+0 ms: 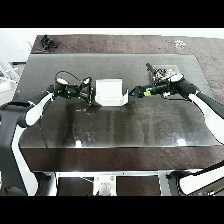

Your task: Fold the box and place the chain.

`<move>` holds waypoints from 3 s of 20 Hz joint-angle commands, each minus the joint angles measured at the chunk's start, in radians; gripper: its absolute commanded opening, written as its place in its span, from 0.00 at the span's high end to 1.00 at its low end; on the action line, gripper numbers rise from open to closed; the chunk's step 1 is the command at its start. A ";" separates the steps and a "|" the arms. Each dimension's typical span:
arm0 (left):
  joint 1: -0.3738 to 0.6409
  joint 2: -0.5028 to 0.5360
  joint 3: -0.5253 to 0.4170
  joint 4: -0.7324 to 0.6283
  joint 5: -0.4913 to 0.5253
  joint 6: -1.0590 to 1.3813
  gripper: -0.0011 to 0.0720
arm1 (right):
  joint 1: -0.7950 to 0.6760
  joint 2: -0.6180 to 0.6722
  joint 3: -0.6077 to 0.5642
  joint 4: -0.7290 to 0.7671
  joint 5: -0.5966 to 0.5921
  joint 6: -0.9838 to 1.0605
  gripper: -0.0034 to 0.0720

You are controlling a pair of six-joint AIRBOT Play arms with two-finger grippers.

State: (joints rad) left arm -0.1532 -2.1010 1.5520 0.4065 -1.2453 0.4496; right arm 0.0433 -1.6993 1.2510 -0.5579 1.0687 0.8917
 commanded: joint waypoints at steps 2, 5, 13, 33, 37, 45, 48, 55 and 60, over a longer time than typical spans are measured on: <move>0.000 0.000 0.000 0.000 0.000 0.000 0.93 | 0.012 -0.001 0.023 0.045 0.051 0.016 0.94; 0.000 0.000 0.000 0.000 0.000 0.000 0.93 | 0.011 -0.001 0.023 0.044 0.051 0.013 0.66; 0.000 0.000 0.000 0.000 0.000 0.000 0.93 | 0.000 -0.006 0.024 -0.094 0.049 0.013 0.66; 0.000 0.000 0.000 -0.002 -0.001 0.000 0.93 | 0.061 -0.043 0.025 0.051 0.057 -0.026 0.33; 0.000 0.000 0.000 -0.003 0.000 0.000 0.93 | 0.077 -0.046 0.061 0.008 0.039 0.023 0.33; 0.000 0.000 0.000 -0.003 -0.001 0.000 0.93 | 0.201 -0.046 0.200 -0.420 0.031 0.333 0.33; 0.000 0.000 0.000 -0.003 0.000 0.000 0.93 | 0.237 -0.046 0.249 -0.544 0.016 0.476 0.33; 0.000 0.000 0.000 -0.003 0.000 0.000 0.93 | 0.348 -0.055 0.298 -0.723 -0.084 0.785 0.34; 0.000 0.000 0.000 -0.003 -0.001 0.000 0.93 | 0.399 -0.071 0.299 -0.840 -0.081 0.940 0.34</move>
State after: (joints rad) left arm -0.1528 -2.1010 1.5520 0.4038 -1.2472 0.4496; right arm 0.4122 -1.7641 1.5471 -1.3083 0.9970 1.7100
